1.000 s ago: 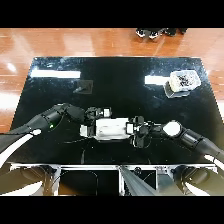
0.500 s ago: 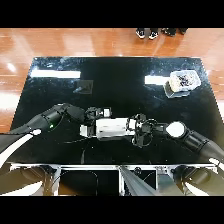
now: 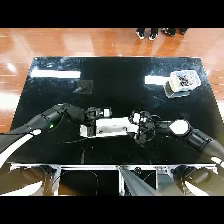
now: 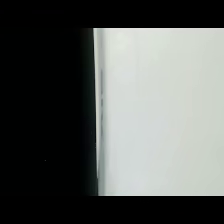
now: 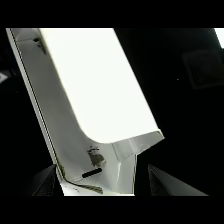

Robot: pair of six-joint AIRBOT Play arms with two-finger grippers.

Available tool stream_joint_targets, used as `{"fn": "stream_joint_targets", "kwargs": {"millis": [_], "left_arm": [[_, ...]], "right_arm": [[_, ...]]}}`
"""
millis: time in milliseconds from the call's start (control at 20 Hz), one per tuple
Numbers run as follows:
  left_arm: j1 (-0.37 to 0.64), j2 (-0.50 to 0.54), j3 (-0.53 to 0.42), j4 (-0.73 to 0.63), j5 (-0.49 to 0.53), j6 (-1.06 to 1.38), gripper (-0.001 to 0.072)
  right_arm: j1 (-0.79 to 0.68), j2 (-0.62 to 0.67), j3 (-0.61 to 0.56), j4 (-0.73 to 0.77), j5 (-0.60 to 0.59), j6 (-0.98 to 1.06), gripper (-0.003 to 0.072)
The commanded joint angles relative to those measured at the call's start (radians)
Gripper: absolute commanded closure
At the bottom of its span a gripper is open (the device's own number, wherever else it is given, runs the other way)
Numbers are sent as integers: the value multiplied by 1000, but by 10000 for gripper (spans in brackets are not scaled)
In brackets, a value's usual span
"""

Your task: Fold the box and place the chain.

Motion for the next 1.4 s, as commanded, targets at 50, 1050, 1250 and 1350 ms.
{"fn": "stream_joint_targets", "kwargs": {"millis": [50, 1050, 1250, 1350], "left_arm": [[-1, 0, 1, 0, 0, 0, 687], [-1, 0, 1, 0, 7, 0, 687], [-1, 0, 1, 0, -1, 0, 687], [-1, 0, 2, 0, -5, 0, 687]], "right_arm": [[-6, 1, 0, 2, 33, -74, -10], [-6, -217, 82, 87, 172, -265, -9], [-6, -232, 82, 90, 163, -263, -9], [-6, -235, 82, 108, 143, -248, -9]]}}
